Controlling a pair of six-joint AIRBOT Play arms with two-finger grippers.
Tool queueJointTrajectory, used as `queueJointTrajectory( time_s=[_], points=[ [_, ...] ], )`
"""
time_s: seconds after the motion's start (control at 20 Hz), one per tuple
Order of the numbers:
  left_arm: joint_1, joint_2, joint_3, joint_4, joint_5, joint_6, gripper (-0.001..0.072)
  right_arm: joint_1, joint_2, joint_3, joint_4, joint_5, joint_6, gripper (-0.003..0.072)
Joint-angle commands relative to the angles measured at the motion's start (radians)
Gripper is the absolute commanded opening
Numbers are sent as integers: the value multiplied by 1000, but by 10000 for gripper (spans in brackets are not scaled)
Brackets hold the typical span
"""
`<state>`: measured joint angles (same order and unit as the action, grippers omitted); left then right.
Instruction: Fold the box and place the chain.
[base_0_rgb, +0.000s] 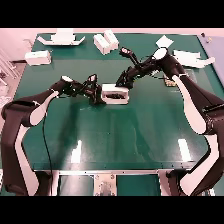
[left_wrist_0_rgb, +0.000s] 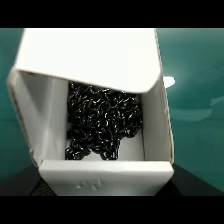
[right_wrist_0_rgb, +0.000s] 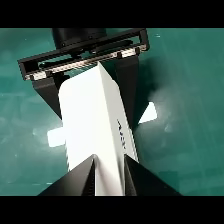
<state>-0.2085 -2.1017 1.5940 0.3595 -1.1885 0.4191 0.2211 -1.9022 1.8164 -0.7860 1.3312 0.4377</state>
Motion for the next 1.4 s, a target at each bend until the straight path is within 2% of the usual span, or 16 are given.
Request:
queueJointTrajectory(
  time_s=[0.0, 0.35, 0.75, 1.35],
  points=[
    [0, 1, 0, 0, 1, 0, 477, 0, -4, 0, -3, 4, -4, 197],
    [0, 1, 0, 0, 0, 0, 477, 7, 19, 0, 18, 77, 0, 157],
    [0, 1, 0, 0, -3, 0, 477, 7, 19, -73, 14, -23, -25, 148],
    [0, 1, 0, 0, -5, 0, 477, 8, 19, -113, -18, -35, -23, 139]
  ],
)
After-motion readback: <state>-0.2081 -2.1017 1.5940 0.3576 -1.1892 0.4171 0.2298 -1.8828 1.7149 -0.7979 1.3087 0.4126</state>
